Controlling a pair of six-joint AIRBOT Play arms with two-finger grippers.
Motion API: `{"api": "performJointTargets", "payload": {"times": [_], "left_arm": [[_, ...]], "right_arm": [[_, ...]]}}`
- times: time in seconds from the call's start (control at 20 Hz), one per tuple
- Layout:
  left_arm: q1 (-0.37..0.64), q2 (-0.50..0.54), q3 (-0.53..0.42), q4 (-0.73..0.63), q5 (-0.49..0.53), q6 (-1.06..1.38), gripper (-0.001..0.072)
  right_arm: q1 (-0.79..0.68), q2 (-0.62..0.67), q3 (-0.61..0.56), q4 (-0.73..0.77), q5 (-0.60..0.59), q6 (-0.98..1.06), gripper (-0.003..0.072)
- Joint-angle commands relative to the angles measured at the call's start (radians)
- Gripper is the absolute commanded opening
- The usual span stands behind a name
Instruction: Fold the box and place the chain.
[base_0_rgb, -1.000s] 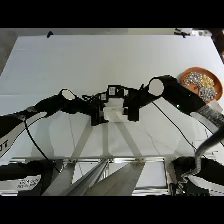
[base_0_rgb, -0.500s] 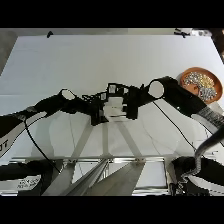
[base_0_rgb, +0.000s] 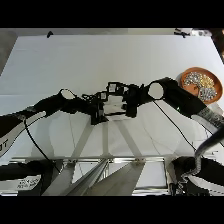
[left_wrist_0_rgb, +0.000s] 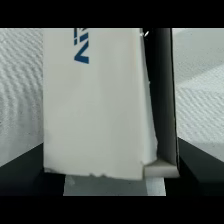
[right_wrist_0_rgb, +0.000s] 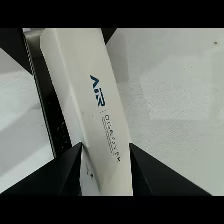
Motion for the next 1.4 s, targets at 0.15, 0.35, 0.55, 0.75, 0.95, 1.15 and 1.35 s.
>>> {"api": "performJointTargets", "payload": {"times": [0.15,0.35,0.55,0.75,0.95,1.15,1.35], "left_arm": [[-0.001,0.001,0.000,0.002,-0.005,0.002,0.0383],[-0.001,0.001,0.000,0.002,-0.004,0.002,0.0383],[-0.001,0.001,0.000,0.002,-0.005,0.002,0.0383],[-0.001,0.001,0.000,0.002,-0.005,0.002,0.0383],[-0.001,0.001,0.000,0.002,-0.004,0.002,0.0383],[-0.001,0.001,0.000,0.002,-0.005,0.002,0.0383],[-0.001,0.001,0.000,0.002,-0.004,0.002,0.0383]], "right_arm": [[0.001,0.001,0.000,0.014,-0.009,0.000,0.0291],[0.001,0.006,0.000,0.015,-0.007,0.000,0.0291],[0.002,0.006,0.000,0.018,0.014,0.004,0.0291],[0.029,0.006,-0.042,0.033,0.053,0.004,0.0291],[0.042,0.006,-0.071,0.042,0.048,0.005,0.0291],[0.042,0.006,-0.072,0.041,0.055,0.019,0.0291],[0.042,0.024,-0.072,0.040,0.048,0.019,0.0301]]}}
